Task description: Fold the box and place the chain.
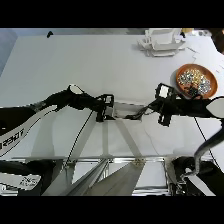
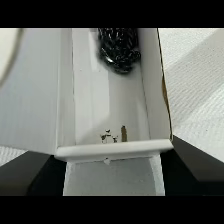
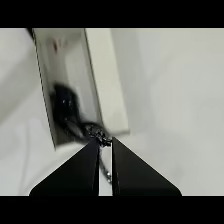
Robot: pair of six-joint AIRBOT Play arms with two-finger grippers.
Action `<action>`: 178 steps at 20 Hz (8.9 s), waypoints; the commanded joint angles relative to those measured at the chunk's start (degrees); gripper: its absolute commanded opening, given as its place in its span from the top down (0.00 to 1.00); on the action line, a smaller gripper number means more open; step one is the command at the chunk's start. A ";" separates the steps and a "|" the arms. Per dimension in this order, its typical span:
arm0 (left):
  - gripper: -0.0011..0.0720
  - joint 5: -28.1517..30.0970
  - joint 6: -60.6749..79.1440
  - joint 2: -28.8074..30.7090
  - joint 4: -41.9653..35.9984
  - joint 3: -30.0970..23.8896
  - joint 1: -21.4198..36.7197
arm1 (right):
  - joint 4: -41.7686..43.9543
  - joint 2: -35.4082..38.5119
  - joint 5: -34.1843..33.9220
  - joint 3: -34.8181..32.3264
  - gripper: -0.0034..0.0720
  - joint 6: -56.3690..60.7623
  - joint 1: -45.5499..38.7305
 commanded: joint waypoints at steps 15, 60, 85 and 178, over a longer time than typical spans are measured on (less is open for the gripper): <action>0.88 0.00 0.02 0.00 0.00 -0.02 0.07 | 14.10 -7.30 -2.73 6.32 0.93 3.26 10.71; 0.88 0.00 0.02 0.00 0.00 -0.02 0.04 | -31.45 -35.34 -7.61 9.68 0.68 67.36 -3.48; 0.88 0.00 0.02 0.00 0.00 -0.02 0.04 | -7.69 0.52 11.82 9.55 0.93 59.63 5.16; 0.88 0.00 0.02 0.00 0.00 -0.02 0.04 | -12.68 7.67 -3.19 6.16 0.93 63.47 15.78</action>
